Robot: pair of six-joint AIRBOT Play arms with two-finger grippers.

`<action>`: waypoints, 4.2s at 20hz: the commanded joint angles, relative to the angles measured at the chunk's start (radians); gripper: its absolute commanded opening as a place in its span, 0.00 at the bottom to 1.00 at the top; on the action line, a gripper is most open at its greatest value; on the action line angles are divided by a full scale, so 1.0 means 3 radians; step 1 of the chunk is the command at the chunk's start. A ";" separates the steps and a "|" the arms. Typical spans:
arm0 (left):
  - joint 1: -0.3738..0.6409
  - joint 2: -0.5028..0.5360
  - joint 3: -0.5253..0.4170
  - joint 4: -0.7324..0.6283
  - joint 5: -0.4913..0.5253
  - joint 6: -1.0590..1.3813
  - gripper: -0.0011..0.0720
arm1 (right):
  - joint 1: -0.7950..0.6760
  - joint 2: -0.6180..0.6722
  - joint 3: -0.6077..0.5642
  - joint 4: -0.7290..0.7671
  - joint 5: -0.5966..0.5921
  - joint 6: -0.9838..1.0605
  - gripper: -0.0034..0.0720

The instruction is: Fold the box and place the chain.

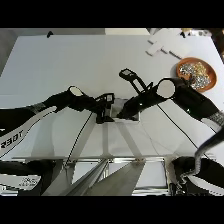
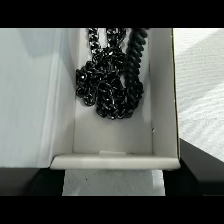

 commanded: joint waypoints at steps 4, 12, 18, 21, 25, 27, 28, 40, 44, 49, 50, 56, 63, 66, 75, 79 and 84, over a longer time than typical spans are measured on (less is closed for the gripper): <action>-0.0001 0.0001 0.0000 0.0001 0.0000 0.0001 0.15 | 0.0004 0.0014 0.0000 -0.0042 -0.0053 0.0118 0.14; -0.0001 0.0001 0.0000 0.0001 0.0000 0.0001 0.15 | 0.0000 0.0319 0.0001 -0.0067 -0.0056 0.0106 0.35; -0.0001 0.0001 0.0000 0.0001 0.0001 0.0001 0.15 | -0.0201 0.0701 0.0126 -0.0116 0.0078 0.0122 0.34; -0.0001 0.0001 0.0000 0.0001 0.0001 0.0001 0.15 | -0.0627 0.0908 0.0389 -0.0352 0.0337 0.0195 0.34; -0.0001 0.0001 0.0000 0.0003 0.0001 0.0001 0.15 | -0.1308 0.0774 0.0526 -0.0730 0.0384 0.0387 0.34; -0.0001 0.0003 0.0000 0.0001 0.0001 0.0001 0.15 | -0.1457 0.0528 0.0526 -0.0952 0.0376 0.0421 0.41; -0.0001 0.0001 0.0000 0.0001 0.0001 0.0001 0.15 | -0.1488 0.0369 0.0526 -0.1066 0.0351 0.0453 0.50; -0.0001 0.0001 0.0000 0.0001 0.0000 0.0001 0.15 | -0.1488 -0.1226 0.0526 -0.1244 0.0188 0.0460 0.50; -0.0001 0.0001 0.0000 0.0001 0.0000 0.0001 0.15 | -0.1488 -0.1255 0.0526 -0.1244 0.0118 0.0458 0.50; -0.0001 0.0001 0.0000 0.0001 0.0001 0.0000 0.15 | -0.1488 -0.1289 0.0525 -0.1251 0.0050 0.0469 0.49; -0.0001 0.0001 0.0000 0.0001 0.0001 0.0001 0.15 | -0.1488 -0.1289 0.0526 -0.1249 0.0023 0.0472 0.49; -0.0001 0.0001 0.0000 0.0001 0.0001 0.0001 0.15 | -0.1488 -0.1289 0.0525 -0.1242 0.0031 0.0470 0.31; -0.0001 0.0001 0.0000 0.0001 0.0001 0.0001 0.15 | -0.1485 -0.1216 0.0525 -0.1244 0.0109 0.0409 0.07; -0.0001 0.0001 0.0000 0.0001 0.0003 0.0001 0.15 | -0.1485 -0.0893 0.0514 -0.1214 0.0249 0.0366 0.07; -0.0001 0.0001 0.0000 0.0001 0.0001 0.0000 0.15 | -0.1260 0.0609 -0.0058 -0.0921 0.0407 0.0192 0.07; -0.0001 0.0001 0.0000 0.0001 -0.0001 0.0000 0.15 | -0.1030 0.1122 -0.0291 -0.0660 0.0364 0.0086 0.07; -0.0001 0.0001 0.0000 0.0001 0.0000 0.0001 0.15 | -0.0884 0.1537 -0.0290 -0.0310 0.0303 0.0076 0.07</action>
